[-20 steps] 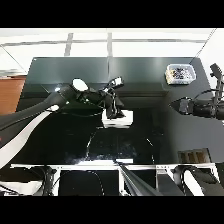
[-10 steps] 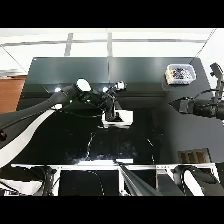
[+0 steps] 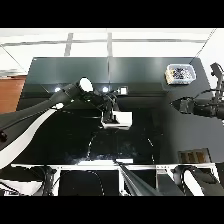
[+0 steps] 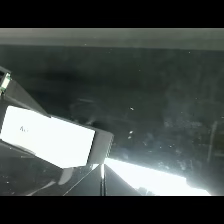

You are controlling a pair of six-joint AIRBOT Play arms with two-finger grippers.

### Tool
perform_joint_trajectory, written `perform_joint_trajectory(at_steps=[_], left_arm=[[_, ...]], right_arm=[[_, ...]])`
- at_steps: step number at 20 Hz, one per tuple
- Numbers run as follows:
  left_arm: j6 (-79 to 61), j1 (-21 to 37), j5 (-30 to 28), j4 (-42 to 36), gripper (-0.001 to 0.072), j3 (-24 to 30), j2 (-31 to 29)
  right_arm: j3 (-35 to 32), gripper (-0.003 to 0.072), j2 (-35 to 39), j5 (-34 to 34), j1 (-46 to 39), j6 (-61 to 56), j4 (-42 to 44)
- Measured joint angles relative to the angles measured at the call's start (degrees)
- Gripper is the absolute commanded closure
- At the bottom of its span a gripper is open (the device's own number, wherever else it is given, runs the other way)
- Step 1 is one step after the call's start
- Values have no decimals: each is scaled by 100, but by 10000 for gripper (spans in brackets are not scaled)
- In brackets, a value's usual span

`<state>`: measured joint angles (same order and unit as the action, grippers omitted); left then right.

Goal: Fold the box and place the chain.

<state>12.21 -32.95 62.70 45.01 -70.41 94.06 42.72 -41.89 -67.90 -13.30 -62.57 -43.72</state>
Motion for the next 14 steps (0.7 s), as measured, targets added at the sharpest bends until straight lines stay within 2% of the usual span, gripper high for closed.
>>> perform_joint_trajectory(at_steps=[9,10,11,12,14], left_arm=[[835,-514,-385,1344,23,-9,81],[960,-562,-435,1449,148,-9,98],[1108,-601,-487,1534,365,-9,103],[1252,-616,-505,1604,417,-15,98],[1703,-555,-511,1843,416,-50,59]], right_arm=[[0,669,2,57,0,2,-7],[0,669,0,66,0,2,-9],[0,669,0,83,0,0,-9],[0,669,0,83,0,-2,-9],[0,669,0,96,0,-33,-9]])
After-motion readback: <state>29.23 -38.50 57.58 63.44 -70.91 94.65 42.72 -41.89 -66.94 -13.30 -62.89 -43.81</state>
